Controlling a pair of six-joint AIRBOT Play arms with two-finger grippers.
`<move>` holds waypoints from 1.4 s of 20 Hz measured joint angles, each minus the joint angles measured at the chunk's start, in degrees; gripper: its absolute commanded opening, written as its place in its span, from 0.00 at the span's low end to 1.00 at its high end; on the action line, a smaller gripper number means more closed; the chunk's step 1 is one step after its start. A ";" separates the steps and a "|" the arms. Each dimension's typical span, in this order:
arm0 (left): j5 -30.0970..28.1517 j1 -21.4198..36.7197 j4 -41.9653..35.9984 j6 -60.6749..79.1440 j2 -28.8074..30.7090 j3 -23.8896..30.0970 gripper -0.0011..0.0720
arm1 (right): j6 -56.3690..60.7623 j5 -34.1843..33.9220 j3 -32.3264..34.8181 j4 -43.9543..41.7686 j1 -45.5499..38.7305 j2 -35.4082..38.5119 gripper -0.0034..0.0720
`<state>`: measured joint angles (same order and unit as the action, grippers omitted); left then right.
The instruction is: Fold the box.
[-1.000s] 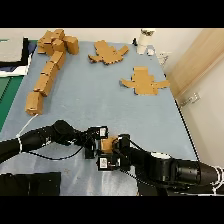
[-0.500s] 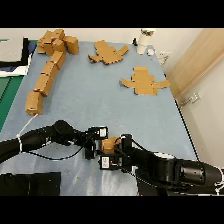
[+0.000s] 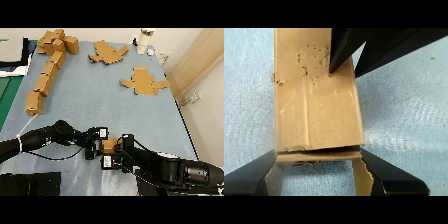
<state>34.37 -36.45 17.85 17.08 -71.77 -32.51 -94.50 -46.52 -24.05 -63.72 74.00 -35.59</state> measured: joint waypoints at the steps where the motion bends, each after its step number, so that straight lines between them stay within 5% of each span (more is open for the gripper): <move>1: -0.02 0.00 0.00 0.00 0.00 0.00 0.73 | 0.02 0.00 0.00 -0.04 0.00 0.13 0.25; 28: -0.13 -0.04 -0.02 -0.02 0.00 0.00 0.73 | 0.17 0.15 -0.59 -0.94 0.00 -0.92 0.20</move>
